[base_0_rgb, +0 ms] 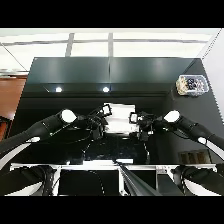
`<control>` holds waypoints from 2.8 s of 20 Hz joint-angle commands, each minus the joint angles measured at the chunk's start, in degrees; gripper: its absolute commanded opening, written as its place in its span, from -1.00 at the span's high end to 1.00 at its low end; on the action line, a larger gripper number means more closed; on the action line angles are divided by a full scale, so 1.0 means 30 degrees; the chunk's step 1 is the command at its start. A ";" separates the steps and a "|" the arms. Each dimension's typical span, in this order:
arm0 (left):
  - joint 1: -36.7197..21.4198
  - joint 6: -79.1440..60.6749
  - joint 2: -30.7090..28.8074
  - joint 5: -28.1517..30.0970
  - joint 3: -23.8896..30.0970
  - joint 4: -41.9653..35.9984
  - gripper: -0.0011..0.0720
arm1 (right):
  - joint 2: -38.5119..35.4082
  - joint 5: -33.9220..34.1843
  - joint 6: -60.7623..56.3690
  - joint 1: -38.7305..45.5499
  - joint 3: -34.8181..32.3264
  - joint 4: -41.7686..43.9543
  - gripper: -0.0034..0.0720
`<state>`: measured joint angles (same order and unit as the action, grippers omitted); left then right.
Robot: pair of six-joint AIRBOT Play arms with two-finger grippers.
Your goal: Fold the box and place the chain.
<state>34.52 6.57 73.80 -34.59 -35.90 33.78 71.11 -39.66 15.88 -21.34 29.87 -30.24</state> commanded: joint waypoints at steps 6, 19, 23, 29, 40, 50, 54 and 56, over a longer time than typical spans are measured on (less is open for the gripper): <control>-0.0007 -0.0219 -0.0051 0.0022 -0.0015 0.0095 0.25 | 0.0000 0.0007 -0.0015 -0.0007 -0.0007 0.0015 0.41; -0.9114 1.9052 -0.7504 -0.5311 0.0291 1.1169 0.90 | 0.0000 0.0007 -0.0015 -0.0007 -0.0007 0.0015 0.41; -1.1737 2.2163 -0.4488 -0.6827 0.1355 0.5071 0.90 | 0.0000 0.0007 -0.0015 -0.0015 -0.0007 0.0015 0.41; -1.0076 1.9577 0.0940 -0.7570 0.1530 -0.0503 0.90 | 0.0000 0.0000 -0.0007 -0.0015 -0.0007 0.0015 0.41; -0.7657 1.6801 0.1071 -0.7096 0.1472 -0.1501 0.90 | 0.0000 0.0007 -0.0015 -0.0029 -0.0007 0.0000 0.41; -0.7388 1.6378 0.1049 -0.8116 -0.1392 -0.1377 -0.60 | 0.0000 0.0007 -0.0015 -0.0029 -0.0007 0.0000 0.41; -0.6470 1.6531 0.1056 -0.8582 -0.2251 -0.0058 -0.59 | 0.0000 0.0007 -0.0007 -0.0029 -0.0007 0.0000 0.41; -0.5770 1.7391 0.1056 -0.8524 -0.2499 -0.0029 -0.54 | 0.0000 0.0007 -0.0015 -0.0029 -0.0007 0.0000 0.41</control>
<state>15.00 56.64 76.95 -59.55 -41.95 32.49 71.11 -39.64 15.86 -21.39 29.87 -30.24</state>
